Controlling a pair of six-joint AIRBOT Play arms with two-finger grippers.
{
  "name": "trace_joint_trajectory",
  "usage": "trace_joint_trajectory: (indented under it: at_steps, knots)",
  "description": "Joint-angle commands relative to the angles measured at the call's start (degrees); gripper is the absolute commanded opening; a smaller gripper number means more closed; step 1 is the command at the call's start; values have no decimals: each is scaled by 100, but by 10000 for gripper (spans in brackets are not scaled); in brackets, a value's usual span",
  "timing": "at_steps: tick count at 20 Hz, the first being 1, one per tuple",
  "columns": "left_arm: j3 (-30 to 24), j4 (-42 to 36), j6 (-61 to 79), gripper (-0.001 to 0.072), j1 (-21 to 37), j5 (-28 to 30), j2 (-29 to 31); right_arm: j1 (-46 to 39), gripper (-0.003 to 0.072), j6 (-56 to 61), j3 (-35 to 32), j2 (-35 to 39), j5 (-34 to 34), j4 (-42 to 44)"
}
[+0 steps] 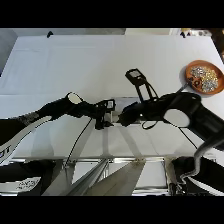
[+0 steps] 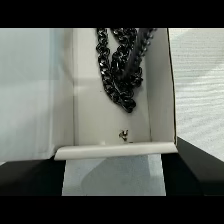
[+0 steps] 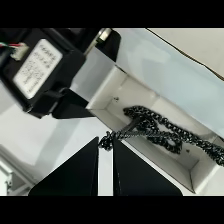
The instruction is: Fold the box and place the chain.
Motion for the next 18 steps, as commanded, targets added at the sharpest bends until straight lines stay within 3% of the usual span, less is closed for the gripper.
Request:
trace_joint_trajectory:
  at_steps: [1,3,5,11,18]
  knots:
    - [2,2,2,334,0,2,2,7,17,76,2,-542,-236,-66]
    - [2,2,2,334,0,2,2,7,26,195,2,-706,-297,-70]
    - [2,2,2,334,0,2,2,7,135,195,2,-774,-264,-83]
    - [2,2,2,334,0,0,2,-90,139,192,92,-529,181,-151]
    - [2,2,2,334,0,2,2,-1631,138,168,87,214,1493,-1217]
